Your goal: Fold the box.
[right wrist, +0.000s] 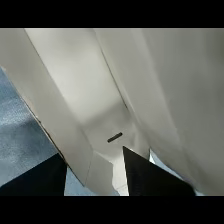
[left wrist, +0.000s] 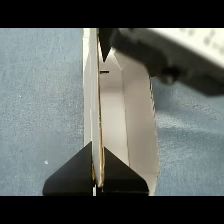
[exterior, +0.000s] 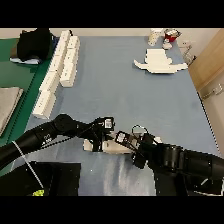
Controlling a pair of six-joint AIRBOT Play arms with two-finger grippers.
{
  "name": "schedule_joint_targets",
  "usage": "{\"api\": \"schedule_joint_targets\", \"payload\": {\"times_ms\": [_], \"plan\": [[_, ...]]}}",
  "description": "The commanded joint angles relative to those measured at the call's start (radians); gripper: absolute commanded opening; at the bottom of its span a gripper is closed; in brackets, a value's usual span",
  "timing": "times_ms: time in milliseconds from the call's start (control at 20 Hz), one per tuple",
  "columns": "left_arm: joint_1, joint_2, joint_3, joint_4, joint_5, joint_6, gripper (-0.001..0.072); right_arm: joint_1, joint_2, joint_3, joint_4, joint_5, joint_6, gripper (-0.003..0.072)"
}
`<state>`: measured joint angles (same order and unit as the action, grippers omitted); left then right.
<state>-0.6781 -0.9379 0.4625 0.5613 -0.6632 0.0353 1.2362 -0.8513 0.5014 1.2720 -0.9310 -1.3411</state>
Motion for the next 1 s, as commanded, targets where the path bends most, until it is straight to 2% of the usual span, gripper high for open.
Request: {"api": "schedule_joint_targets", "payload": {"times_ms": [0,250,400,600,700,750,950], "plan": [[0.000,0.000,0.000,0.000,0.000,0.000,0.0014,0.000,0.078,0.006,0.003,-0.030,0.051,0.0533],[0.000,0.000,0.000,0.000,0.000,0.000,0.0014,-0.003,0.121,0.006,-0.060,-0.108,0.071,0.0534],[0.000,0.000,0.000,0.000,0.000,0.000,0.0014,-0.004,0.121,-0.002,-0.106,-0.090,0.070,0.0534],[0.000,0.000,0.000,0.000,0.000,0.000,0.0014,-0.048,0.122,-0.006,-0.081,-0.077,0.045,0.0540],[0.000,0.000,0.000,0.000,0.000,0.000,0.0014,-0.080,0.123,-0.006,-0.044,-0.063,-0.030,0.0651],[0.000,0.000,0.000,0.000,0.000,0.000,0.0014,-0.103,0.123,-0.006,-0.009,-0.052,-0.090,0.0676],[0.000,0.000,0.000,0.000,0.000,0.000,0.0014,-0.249,0.123,-0.007,0.139,0.005,-0.358,0.0677]]}}
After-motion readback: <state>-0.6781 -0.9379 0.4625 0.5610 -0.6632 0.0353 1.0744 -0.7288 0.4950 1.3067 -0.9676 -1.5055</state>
